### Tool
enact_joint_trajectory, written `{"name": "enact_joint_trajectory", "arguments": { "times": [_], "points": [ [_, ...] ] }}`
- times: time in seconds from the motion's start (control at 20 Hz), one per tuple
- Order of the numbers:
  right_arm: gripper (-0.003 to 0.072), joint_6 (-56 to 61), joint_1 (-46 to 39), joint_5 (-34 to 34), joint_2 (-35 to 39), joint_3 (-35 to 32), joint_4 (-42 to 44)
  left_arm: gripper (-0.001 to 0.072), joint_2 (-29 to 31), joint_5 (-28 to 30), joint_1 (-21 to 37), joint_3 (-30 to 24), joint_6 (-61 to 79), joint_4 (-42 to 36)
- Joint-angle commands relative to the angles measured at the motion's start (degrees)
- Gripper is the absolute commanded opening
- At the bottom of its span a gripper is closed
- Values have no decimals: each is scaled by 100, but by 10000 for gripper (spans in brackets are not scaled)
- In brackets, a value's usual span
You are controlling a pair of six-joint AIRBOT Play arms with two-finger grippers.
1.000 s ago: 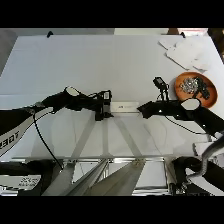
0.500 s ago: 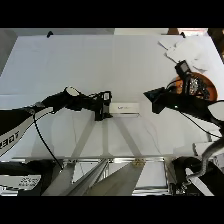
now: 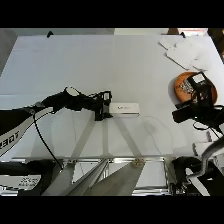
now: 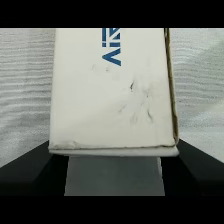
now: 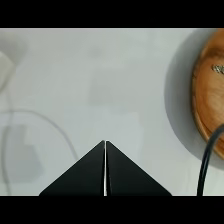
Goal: Fold the box and place the chain.
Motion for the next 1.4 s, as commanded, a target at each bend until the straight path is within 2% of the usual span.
{"name": "enact_joint_trajectory", "arguments": {
  "times": [0.0, 0.2, 0.25, 0.35, 0.5, 0.6, 1.0, 1.15, 1.25, 1.35],
  "points": [
    [10, 595, 0, 719, 48, 4, -1051, 156, 2, -2, 0, 2, -9, -4],
    [10, 1331, 2, 511, 48, 4, -977, 154, 2, -4, 0, 2, -24, -2],
    [10, 1493, 2, 511, 48, 4, -962, 132, 2, 0, 0, 2, -33, -2],
    [10, 1659, 2, 507, 48, 4, -957, 11, 4, 2, 2, 2, -42, -2],
    [10, 1659, 2, 400, 48, 4, -960, 7, 205, 66, 0, 4, -66, 0],
    [10, 1661, 2, 297, 48, 4, -957, 7, 612, 450, 0, 4, -146, 0],
    [10, 1659, 2, 243, 48, 4, -944, 9, 2970, 3928, 9, 2, -1853, 46],
    [10, 1659, 2, 245, 48, 4, -940, 8, 3600, 5156, 13, 2, -2013, -42],
    [10, 1659, 2, 245, 48, 4, -911, 7, 3864, 6004, 15, 2, -1961, -455],
    [10, 1657, 2, 243, 48, 4, -839, 6, 4011, 6883, 15, 2, -1495, -1360]
  ]
}}
